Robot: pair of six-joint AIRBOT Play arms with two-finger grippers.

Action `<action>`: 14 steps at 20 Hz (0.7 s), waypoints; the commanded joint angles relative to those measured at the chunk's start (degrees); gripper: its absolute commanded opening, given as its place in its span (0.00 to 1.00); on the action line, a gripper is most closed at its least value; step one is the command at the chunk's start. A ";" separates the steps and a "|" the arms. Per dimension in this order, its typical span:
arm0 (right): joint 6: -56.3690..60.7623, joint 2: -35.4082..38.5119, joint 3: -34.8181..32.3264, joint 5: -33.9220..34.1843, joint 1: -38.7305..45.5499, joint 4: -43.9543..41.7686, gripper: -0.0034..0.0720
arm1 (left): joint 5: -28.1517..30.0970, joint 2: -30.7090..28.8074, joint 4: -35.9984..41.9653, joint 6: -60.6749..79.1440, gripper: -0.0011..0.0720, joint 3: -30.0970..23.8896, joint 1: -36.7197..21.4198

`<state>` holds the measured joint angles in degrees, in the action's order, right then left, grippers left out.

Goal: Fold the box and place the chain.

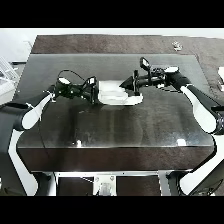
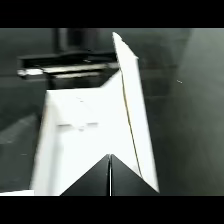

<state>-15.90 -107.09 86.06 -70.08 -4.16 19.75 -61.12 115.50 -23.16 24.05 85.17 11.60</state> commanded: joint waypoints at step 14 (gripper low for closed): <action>0.28 -3.21 0.31 15.82 -3.61 13.11 0.05 | 0.02 -0.04 0.02 -0.07 0.50 0.02 0.04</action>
<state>-16.12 -110.41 86.19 -54.37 -7.07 29.17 -61.17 115.50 -23.14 23.99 85.17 11.62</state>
